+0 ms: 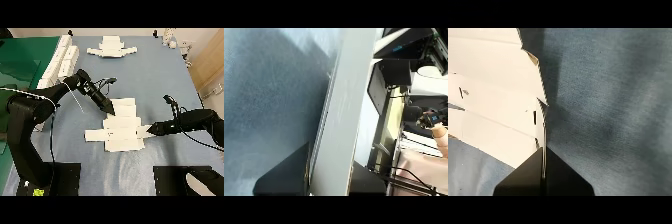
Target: Fold the box.
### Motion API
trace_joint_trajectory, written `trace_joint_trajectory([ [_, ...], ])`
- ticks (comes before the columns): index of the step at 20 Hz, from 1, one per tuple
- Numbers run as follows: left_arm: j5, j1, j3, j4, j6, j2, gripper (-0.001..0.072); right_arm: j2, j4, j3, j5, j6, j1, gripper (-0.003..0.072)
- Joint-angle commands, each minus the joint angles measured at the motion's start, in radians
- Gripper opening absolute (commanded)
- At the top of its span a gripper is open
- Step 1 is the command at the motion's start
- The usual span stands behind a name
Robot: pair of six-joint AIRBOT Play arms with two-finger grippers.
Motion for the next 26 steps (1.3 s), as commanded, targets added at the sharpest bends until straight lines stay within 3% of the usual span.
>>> trace_joint_trajectory([
  [1,0.012,-0.001,0.001,0.000,0.001,0.000,0.0080,-0.001,0.000,-0.001,-0.001,-0.001,0.001,0.0001],
  [2,0.010,-0.001,0.001,0.000,0.012,0.000,0.0015,-0.001,0.000,-0.001,-0.001,-0.001,0.001,0.0001],
  [7,-0.004,-0.001,0.001,0.000,0.026,0.000,0.0015,-0.001,-0.002,0.000,0.000,-0.008,0.001,0.0020],
  [9,-0.014,-0.001,0.001,0.000,0.025,0.000,0.0015,-0.001,-0.057,0.005,0.017,-0.037,0.001,0.0211],
  [12,-0.029,-0.001,0.001,-0.004,0.099,0.002,0.0013,-0.001,-0.274,0.043,0.072,-0.009,0.000,0.0211],
  [16,-0.001,-0.008,-0.002,-0.002,0.311,0.071,0.0008,-0.001,-0.666,0.101,0.124,0.301,-0.002,0.0212],
  [18,0.055,-0.025,-0.019,0.004,0.376,0.145,0.0007,-0.001,-0.752,0.117,0.123,0.428,-0.002,0.0451],
  [19,0.097,-0.036,-0.041,0.009,0.415,0.191,0.0007,-0.001,-0.763,0.126,0.123,0.478,-0.002,0.0490],
  [22,0.257,-0.066,-0.175,0.010,0.509,0.339,0.0007,0.000,-0.759,0.150,0.132,0.575,-0.002,0.0490],
  [26,0.491,-0.115,-0.473,0.009,0.643,0.569,0.0006,0.001,-0.711,0.156,0.134,0.595,-0.002,0.0489],
])
